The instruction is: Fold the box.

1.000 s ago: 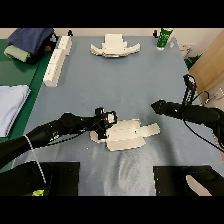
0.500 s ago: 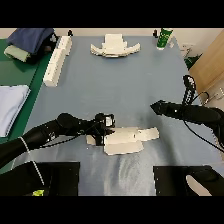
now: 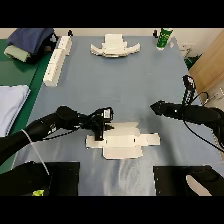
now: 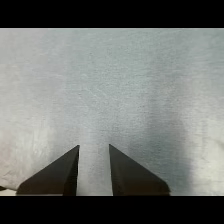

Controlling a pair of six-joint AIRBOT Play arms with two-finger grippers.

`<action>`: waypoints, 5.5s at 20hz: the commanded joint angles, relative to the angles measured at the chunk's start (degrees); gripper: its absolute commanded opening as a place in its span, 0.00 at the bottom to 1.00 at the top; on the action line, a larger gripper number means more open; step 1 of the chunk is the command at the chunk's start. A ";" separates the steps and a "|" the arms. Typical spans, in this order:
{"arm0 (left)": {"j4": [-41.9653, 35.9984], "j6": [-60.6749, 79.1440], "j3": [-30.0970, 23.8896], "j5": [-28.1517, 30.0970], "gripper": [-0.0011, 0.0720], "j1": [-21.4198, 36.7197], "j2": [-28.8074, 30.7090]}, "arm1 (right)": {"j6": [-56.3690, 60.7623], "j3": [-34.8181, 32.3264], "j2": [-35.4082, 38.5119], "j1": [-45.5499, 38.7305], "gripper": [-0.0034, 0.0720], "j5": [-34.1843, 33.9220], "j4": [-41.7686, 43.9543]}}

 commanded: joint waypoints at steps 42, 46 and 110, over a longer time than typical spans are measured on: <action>-0.83 -0.33 2.25 -5.81 0.04 2.29 -6.25 | -3.10 0.07 0.61 1.09 0.05 -17.70 4.11; -0.83 -0.33 2.25 -5.81 0.04 2.29 -6.25 | -3.69 0.04 3.65 11.58 0.05 -28.48 2.99; -0.85 -0.33 2.25 -5.84 0.04 2.21 -6.25 | -75.25 0.50 -17.94 15.47 0.99 -14.29 4.79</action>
